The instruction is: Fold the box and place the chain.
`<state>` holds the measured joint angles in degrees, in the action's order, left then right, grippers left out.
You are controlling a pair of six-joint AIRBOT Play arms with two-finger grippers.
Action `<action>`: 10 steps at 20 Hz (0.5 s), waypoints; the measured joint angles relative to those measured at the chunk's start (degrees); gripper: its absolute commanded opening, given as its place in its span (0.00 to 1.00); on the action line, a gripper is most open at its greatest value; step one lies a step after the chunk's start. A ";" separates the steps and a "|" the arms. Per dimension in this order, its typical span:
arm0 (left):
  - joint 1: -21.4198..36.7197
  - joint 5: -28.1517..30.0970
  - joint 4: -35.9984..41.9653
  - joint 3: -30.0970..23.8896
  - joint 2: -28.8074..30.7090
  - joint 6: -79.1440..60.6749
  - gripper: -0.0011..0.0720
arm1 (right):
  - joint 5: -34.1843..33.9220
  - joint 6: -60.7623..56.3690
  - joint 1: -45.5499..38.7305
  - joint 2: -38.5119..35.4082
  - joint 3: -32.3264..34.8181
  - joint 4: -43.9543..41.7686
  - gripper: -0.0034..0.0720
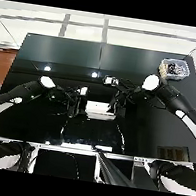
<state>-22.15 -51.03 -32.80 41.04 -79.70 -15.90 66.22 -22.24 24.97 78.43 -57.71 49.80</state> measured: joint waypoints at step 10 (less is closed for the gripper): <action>-0.02 0.04 0.02 0.00 -0.02 0.00 0.59 | 0.26 -0.44 0.00 0.00 1.09 0.13 0.40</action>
<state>-22.17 -50.98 -32.77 41.04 -79.72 -15.90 66.48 -22.68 24.97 78.43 -56.62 49.93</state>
